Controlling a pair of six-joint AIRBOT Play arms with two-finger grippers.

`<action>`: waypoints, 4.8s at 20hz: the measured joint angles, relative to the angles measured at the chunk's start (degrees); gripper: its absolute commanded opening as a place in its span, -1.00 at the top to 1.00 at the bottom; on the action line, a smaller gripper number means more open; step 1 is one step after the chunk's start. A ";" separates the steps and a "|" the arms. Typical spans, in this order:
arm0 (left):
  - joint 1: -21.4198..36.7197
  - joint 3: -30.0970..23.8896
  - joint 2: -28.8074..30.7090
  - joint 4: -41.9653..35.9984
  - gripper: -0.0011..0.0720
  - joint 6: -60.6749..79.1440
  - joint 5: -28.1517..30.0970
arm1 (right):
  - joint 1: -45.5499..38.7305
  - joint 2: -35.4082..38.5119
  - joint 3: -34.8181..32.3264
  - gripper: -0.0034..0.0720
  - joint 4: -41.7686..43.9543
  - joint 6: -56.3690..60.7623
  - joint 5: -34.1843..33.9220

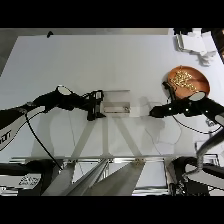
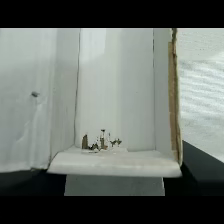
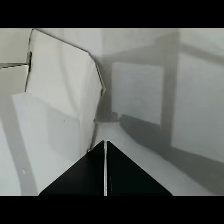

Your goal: Fold the box and place the chain.

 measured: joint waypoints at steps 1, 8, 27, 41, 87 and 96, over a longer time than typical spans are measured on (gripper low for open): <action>0.00 0.00 0.00 -0.02 0.65 -0.02 0.00 | 0.68 -0.96 0.00 0.89 1.66 -0.42 -0.09; 0.00 0.00 0.00 0.00 0.65 -0.02 0.00 | 4.31 -3.37 0.00 0.88 13.99 -5.57 -0.15; 0.00 0.00 0.00 0.00 0.65 0.00 0.02 | 14.03 0.68 -0.02 -0.44 23.96 -3.80 -3.78; 0.00 0.00 0.00 0.00 0.65 -0.02 0.00 | 25.40 0.74 6.95 -0.66 0.92 19.78 -18.05; 0.00 0.00 -0.02 0.02 0.65 0.02 0.02 | 38.25 4.13 24.44 -0.75 -51.95 68.67 -5.40; 0.00 0.00 -0.02 0.00 0.65 0.00 0.02 | 9.62 11.96 24.57 -0.95 -53.44 52.81 -6.01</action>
